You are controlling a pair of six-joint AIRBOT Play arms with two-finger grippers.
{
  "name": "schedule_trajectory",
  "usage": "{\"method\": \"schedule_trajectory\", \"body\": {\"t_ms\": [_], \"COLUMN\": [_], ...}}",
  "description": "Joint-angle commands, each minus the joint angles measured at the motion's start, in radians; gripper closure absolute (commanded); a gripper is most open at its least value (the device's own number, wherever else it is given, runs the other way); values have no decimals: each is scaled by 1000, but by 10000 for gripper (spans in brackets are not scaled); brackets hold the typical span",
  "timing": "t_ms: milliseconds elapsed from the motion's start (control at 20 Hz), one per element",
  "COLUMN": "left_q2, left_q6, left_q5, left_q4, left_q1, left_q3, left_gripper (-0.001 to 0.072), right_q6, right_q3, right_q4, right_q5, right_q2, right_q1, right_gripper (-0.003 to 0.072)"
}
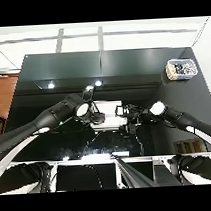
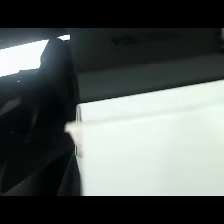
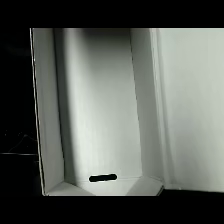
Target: Fold the box and place the chain.
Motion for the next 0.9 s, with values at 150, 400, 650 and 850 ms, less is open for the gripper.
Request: {"method": "schedule_trajectory", "body": {"t_ms": [150,400,650,850], "left_q2": [-34,-34,-34,-35], "left_q6": [-117,-153,-155,-170], "left_q5": [-95,-54,-64,-65], "left_q4": [79,71,64,71], "left_q1": [-23,-25,-27,-27], "left_q3": [37,38,44,50], "left_gripper": [358,625,651,290], "right_q6": [0,0,0,0], "right_q3": [0,0,0,0], "right_q4": [0,0,0,0], "right_q5": [1,0,0,1], "right_q2": [0,0,0,0], "right_q1": [1,1,1,1], "right_gripper": [496,496,496,496]}}
